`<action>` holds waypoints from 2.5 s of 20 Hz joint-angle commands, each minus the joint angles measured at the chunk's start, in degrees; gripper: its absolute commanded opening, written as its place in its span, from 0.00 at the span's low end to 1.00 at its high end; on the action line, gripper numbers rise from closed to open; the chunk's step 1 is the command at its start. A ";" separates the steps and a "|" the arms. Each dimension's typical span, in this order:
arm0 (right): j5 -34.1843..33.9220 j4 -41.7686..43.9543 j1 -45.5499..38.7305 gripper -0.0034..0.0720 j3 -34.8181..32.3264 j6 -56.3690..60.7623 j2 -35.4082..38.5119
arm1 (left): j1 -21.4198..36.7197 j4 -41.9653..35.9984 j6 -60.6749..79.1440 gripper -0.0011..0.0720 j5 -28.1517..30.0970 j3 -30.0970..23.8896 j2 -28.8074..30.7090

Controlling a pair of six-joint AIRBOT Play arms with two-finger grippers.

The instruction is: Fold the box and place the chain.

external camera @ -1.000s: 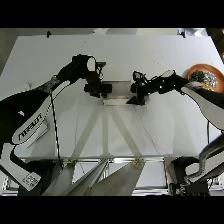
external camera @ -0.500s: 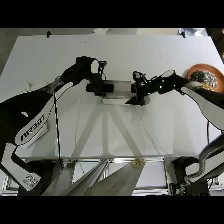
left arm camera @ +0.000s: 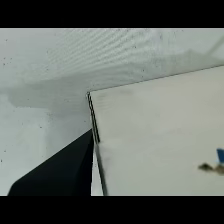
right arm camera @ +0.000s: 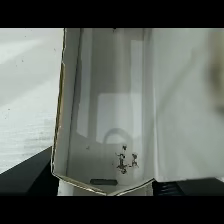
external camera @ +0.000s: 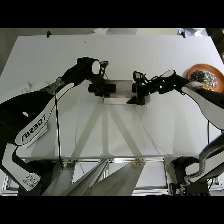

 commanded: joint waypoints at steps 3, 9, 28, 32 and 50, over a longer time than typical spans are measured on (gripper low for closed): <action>0.31 0.04 0.02 0.76 0.02 0.09 0.02 | 0.13 -0.15 -0.11 0.42 -2.47 0.07 0.35; 0.31 0.04 0.02 0.76 0.02 0.09 0.02 | 1.51 -1.97 -0.07 0.82 -3.72 0.04 3.19; 0.31 0.04 0.02 0.76 0.02 0.07 0.02 | 20.31 -32.00 90.73 0.79 0.92 -18.95 24.76; 0.31 0.04 0.02 0.76 0.02 0.09 0.02 | 25.53 -38.01 104.80 0.92 3.04 -25.03 22.05; 0.31 0.04 0.02 0.76 0.02 0.09 0.02 | 22.62 -49.42 129.72 0.99 2.19 -25.51 8.13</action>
